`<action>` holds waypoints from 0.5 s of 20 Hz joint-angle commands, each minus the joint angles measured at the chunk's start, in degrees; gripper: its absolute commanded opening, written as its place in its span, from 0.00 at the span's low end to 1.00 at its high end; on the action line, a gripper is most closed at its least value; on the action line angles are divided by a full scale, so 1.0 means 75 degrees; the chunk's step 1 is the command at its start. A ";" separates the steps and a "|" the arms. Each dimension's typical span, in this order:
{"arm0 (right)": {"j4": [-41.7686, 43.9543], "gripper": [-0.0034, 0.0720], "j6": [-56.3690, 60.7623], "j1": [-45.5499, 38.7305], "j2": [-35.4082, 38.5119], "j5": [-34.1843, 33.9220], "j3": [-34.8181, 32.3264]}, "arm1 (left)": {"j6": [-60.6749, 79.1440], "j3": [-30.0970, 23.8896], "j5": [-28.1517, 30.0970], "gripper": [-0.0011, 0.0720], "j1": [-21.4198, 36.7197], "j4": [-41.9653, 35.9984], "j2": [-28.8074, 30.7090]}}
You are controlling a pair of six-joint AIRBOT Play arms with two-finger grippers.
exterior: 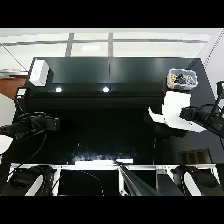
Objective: Fold the box and place the chain.
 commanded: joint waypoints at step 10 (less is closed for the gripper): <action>-0.4051 0.97 0.2393 -0.2815 -0.2098 -0.0248 0.1338 | -0.0536 -0.0006 0.1923 0.98 0.0012 -0.0184 -0.0315</action>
